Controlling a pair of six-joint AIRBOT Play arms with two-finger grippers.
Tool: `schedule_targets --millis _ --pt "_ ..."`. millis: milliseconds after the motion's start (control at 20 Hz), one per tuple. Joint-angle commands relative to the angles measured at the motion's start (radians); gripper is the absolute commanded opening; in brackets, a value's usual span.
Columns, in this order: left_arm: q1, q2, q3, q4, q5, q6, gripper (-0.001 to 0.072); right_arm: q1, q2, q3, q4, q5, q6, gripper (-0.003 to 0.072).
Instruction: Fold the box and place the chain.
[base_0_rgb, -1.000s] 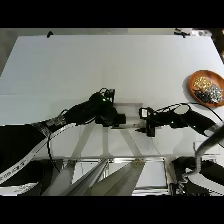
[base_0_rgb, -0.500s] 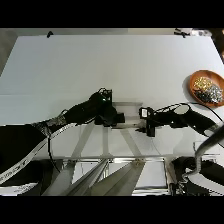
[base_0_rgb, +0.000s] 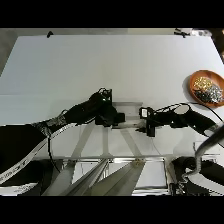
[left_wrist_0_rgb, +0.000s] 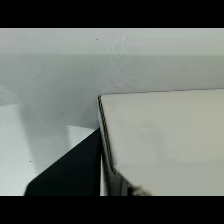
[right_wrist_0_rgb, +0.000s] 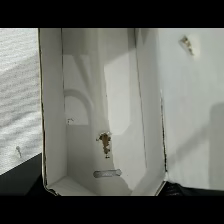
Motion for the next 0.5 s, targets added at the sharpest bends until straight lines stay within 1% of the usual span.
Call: schedule_targets --millis 0,250,350,400,450 --pt "0.000 0.000 0.000 -0.004 -0.035 0.000 0.0007 0.001 -0.001 0.000 0.000 0.000 0.000 0.0414" --pt "0.000 0.001 0.000 -0.004 -0.016 0.019 0.0008 0.001 -0.001 0.000 0.000 0.000 0.000 0.0414" --pt "0.000 0.006 0.000 -0.005 -0.015 0.027 0.0020 0.001 -0.001 0.000 0.000 0.000 0.000 0.0414" --pt "0.000 0.011 0.000 -0.004 -0.011 0.029 0.0086 0.001 -0.001 0.000 0.000 0.000 0.000 0.0414" --pt "0.000 0.018 0.000 -0.004 -0.005 0.056 0.0199 0.001 -0.001 0.000 0.000 0.000 0.000 0.0414"
